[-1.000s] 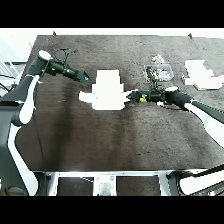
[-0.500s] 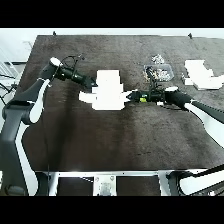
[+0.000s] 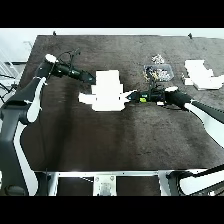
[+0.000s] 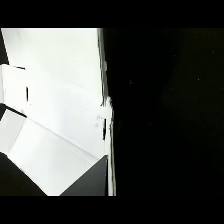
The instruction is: Fold the box and place the chain.
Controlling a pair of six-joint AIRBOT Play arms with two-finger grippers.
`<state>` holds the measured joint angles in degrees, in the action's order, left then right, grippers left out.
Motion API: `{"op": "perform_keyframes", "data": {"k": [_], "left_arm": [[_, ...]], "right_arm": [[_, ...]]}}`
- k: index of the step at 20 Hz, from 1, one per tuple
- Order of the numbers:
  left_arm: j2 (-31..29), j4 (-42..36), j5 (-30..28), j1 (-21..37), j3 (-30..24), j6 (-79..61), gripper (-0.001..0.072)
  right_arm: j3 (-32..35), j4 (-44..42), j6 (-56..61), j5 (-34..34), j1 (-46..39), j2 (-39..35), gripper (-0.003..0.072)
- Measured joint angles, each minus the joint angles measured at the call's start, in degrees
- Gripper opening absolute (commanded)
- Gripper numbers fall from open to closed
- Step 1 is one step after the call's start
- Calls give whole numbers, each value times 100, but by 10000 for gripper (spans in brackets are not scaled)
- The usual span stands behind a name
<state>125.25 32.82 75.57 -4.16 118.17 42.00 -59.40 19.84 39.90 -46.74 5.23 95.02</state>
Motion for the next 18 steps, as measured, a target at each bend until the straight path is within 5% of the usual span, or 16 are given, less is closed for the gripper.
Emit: {"op": "perform_keyframes", "data": {"k": [13,18], "left_arm": [[212,409,-136,-275,-138,116,531],[332,205,-90,-337,-138,76,412]], "right_arm": [[0,28,-4,-44,0,0,9],[0,31,-7,-46,0,-2,9]]}}
